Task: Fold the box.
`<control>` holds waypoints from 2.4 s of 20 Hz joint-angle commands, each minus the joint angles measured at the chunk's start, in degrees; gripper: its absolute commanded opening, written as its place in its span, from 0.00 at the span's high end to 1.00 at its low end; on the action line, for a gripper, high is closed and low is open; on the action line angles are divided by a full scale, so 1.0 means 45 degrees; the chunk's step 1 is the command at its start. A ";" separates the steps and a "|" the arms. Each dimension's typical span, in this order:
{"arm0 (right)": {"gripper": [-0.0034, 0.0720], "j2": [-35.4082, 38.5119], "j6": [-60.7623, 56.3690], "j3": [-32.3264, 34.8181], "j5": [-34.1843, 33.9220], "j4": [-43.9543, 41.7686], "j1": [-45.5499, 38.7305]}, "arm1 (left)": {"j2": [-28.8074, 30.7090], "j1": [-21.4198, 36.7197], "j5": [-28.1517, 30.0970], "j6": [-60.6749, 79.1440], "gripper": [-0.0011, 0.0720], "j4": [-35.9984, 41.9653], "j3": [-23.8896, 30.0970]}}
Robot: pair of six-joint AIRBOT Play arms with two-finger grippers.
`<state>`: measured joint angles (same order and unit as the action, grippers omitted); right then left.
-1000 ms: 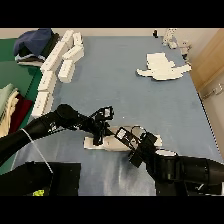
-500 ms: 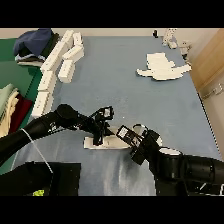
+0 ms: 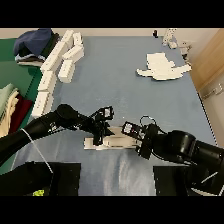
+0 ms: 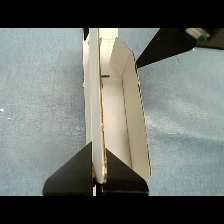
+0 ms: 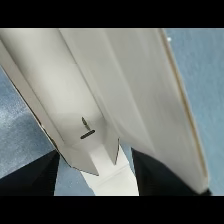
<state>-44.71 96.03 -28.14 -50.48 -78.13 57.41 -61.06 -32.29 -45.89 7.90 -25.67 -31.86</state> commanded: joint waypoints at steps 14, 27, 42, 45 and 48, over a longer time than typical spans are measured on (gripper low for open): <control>0.00 -0.0180 1.3211 0.1904 0.1919 -0.9554 -0.5173 | -0.0010 0.0000 0.0005 0.0005 0.97 0.0000 -0.0010; 0.02 -0.0461 1.4610 0.1865 0.2254 -0.9899 -0.5173 | -0.0010 0.0000 0.0000 0.0005 0.97 0.0000 -0.0010; 0.02 -0.1753 1.6874 0.1865 0.1826 -1.1040 -0.6096 | -0.0010 0.0000 0.0005 0.0005 0.97 0.0000 -0.0010; 0.09 -0.1889 1.6874 0.1865 0.1870 -1.1084 -0.6096 | -0.0010 0.0000 0.0005 0.0005 0.97 0.0000 -0.0010; 0.19 -0.1899 1.6874 0.1865 0.1875 -1.1089 -0.6096 | -0.0010 0.0000 0.0005 0.0005 0.97 0.0000 -0.0010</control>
<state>-52.97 171.74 -19.77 -42.00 -127.94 30.00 -61.06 -32.29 -45.87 7.92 -25.67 -31.86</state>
